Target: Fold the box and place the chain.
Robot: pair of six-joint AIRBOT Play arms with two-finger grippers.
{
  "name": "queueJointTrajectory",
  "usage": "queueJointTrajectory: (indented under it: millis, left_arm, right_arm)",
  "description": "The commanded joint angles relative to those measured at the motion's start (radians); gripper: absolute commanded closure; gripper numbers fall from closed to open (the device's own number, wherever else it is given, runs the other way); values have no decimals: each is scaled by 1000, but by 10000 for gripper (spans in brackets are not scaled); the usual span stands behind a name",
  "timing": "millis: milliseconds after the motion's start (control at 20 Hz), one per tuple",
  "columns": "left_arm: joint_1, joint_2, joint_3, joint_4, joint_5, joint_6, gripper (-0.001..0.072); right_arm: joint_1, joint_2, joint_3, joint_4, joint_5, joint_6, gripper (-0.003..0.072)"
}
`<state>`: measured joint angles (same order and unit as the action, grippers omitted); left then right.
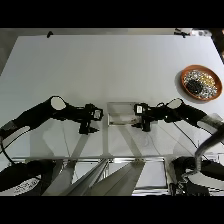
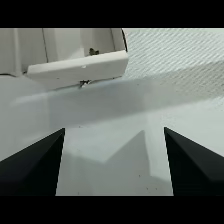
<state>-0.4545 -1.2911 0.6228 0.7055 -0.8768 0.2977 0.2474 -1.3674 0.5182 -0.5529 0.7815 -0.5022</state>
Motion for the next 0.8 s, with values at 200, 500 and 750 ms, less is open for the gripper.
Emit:
queueJointTrajectory:
  millis: [200, 500, 750]
  left_arm:
    - [4, -61, -12, -254, 70, 177, -1]
    - [4, -110, -11, -311, 23, 169, 0]
    - [-14, -111, -11, -342, 48, 161, 1]
  right_arm:
    - [1, 0, 0, 0, 0, 0, 275]
    - [1, 0, 0, 0, 0, 0, 275]
    - [1, 0, 0, 0, 0, 0, 275]
